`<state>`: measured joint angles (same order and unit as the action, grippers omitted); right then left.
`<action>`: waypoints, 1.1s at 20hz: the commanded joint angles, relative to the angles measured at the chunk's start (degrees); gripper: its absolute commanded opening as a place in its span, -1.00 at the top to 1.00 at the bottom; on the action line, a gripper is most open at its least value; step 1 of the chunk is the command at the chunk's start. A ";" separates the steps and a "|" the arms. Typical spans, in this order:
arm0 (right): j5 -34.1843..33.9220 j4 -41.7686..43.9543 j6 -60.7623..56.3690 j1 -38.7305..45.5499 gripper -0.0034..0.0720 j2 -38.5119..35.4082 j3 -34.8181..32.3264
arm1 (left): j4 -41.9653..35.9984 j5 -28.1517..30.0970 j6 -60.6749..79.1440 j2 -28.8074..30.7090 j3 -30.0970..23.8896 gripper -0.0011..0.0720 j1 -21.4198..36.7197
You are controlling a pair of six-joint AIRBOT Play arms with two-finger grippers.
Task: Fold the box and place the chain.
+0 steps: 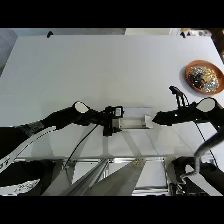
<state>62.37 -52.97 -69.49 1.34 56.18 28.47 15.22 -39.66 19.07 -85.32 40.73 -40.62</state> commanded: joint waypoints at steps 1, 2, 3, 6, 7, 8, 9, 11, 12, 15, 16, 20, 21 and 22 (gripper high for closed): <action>1.70 1.84 0.37 0.02 0.40 -1.07 0.04 | 0.00 0.00 0.02 0.04 -0.02 0.40 0.04; 2.08 2.27 0.39 -0.50 0.40 -1.07 0.04 | 0.00 0.00 0.02 0.04 -0.02 0.40 0.04; 2.38 2.19 0.44 -1.49 0.40 -1.07 0.04 | 0.00 0.00 0.02 0.04 -0.02 0.40 0.04; 1.95 2.14 0.57 -4.44 0.40 -1.07 0.04 | 0.00 0.00 0.02 0.04 -0.02 0.40 0.04; 1.55 2.14 0.57 -4.74 0.40 -1.07 0.04 | 0.00 0.00 0.02 0.04 0.00 0.40 0.04; 1.33 2.16 0.57 -4.72 0.40 -1.07 0.07 | 0.00 0.00 0.02 0.04 0.00 0.40 0.04; 1.20 1.88 0.57 -4.72 0.38 -1.07 0.07 | 0.00 0.00 0.02 0.04 0.00 0.40 0.04; 1.16 1.57 0.57 -4.72 0.38 -1.07 0.07 | 0.00 0.00 0.02 0.04 -0.02 0.40 0.04; 1.11 1.60 0.57 -4.72 0.38 -1.07 0.07 | 0.00 0.00 0.02 0.04 0.00 0.40 0.04; -0.15 1.38 0.55 -5.16 0.17 -1.07 0.07 | 0.00 0.00 0.02 0.04 0.00 0.40 0.04; -1.01 0.59 0.46 -6.14 0.05 -1.07 0.07 | 0.00 0.00 0.02 0.04 -0.02 0.40 0.04; -7.43 -3.43 -5.16 -14.38 0.00 -1.03 0.11 | 0.00 0.00 0.02 0.04 0.00 0.40 0.04; -8.92 -4.83 -7.28 -16.35 0.00 -0.96 0.13 | 0.00 0.00 0.02 0.04 0.00 0.40 0.04; -9.81 -6.99 -10.08 -18.01 0.00 -0.57 0.46 | 0.00 0.00 0.02 0.04 -0.02 0.40 0.04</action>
